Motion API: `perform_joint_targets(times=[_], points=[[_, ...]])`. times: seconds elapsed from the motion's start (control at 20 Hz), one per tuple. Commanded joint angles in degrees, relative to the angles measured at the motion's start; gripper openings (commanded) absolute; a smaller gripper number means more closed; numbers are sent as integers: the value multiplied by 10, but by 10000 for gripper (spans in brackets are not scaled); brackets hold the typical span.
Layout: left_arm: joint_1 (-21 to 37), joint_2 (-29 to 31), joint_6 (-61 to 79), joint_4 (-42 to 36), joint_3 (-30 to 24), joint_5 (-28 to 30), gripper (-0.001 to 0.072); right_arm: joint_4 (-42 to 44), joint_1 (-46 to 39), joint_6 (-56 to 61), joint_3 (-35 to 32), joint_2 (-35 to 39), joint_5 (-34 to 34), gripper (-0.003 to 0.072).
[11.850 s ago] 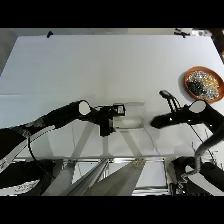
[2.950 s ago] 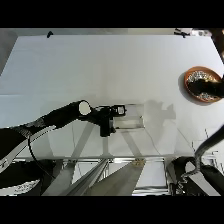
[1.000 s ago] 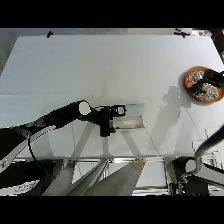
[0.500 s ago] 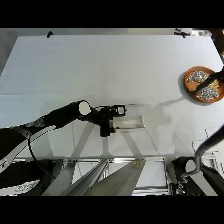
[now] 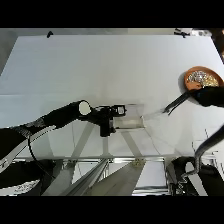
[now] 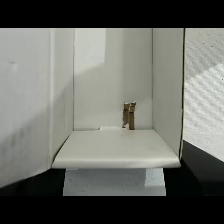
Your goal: Fold the box and place the chain.
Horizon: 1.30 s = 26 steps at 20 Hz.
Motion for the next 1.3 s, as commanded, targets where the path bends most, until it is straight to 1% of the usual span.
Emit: perform_joint_targets(times=[0.0, 0.1, 0.2, 0.35, 0.45, 0.65, 0.85, 1.0, 1.25], points=[[0, 0, 0, 0, 0, 0, 316, 3, 60, 10, -51, 35, 5, 8], [0, 0, 0, 0, 0, 0, 316, 3, 86, 17, -71, 39, 3, 8], [0, 0, 0, 0, 0, 0, 316, 16, 119, 24, -96, 39, -14, 8], [0, 0, 0, 0, 0, 0, 316, 65, 186, 25, -157, 39, -86, 8], [0, 0, 0, 0, 0, 0, 316, 74, 235, 32, -192, 39, -141, 8], [0, 0, 0, 0, 0, 0, 316, 74, 324, 55, -207, 17, -214, 8], [0, 0, 0, 0, 0, 0, 316, 81, 387, 70, -207, -56, -272, 8], [0, 0, 0, 0, 0, 0, 316, 110, 423, 69, -207, -122, -325, 8], [0, 0, 0, 0, 0, 0, 316, 129, 478, 69, -207, -209, -376, 8]])
